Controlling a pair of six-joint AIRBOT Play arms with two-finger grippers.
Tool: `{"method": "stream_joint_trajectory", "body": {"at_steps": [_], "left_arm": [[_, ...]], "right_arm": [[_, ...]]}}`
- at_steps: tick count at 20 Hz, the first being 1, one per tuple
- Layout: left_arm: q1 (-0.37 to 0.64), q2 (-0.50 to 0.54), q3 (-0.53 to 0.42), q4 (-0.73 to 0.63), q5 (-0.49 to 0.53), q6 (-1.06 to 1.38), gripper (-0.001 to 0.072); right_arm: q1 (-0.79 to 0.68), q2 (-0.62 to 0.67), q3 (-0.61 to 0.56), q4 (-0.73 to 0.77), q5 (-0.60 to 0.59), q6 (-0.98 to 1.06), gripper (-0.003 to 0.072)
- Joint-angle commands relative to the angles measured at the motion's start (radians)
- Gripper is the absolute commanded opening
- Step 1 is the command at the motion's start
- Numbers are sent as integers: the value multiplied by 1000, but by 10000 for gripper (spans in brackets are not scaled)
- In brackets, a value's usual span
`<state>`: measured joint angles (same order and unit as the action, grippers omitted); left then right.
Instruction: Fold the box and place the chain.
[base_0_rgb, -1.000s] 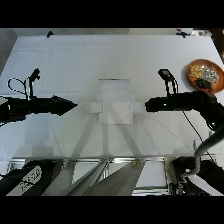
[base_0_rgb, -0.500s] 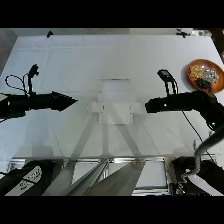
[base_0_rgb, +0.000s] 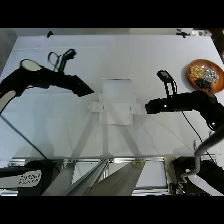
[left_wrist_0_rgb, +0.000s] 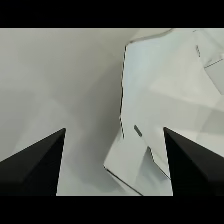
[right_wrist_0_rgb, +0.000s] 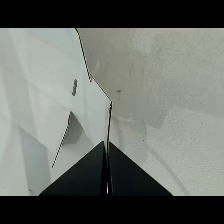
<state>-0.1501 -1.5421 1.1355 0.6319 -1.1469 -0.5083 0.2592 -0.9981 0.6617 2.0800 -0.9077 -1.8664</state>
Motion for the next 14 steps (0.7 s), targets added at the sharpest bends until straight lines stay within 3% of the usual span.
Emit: {"method": "stream_joint_trajectory", "body": {"at_steps": [1,5,14], "left_arm": [[-71,-195,174,20,-9,-2,651],[-74,-281,275,34,-33,-11,646],[-106,-285,288,120,-233,15,634]], "right_arm": [[0,1,0,18,-2,0,4],[0,1,0,23,-3,0,4],[0,1,0,24,-4,0,5]]}}
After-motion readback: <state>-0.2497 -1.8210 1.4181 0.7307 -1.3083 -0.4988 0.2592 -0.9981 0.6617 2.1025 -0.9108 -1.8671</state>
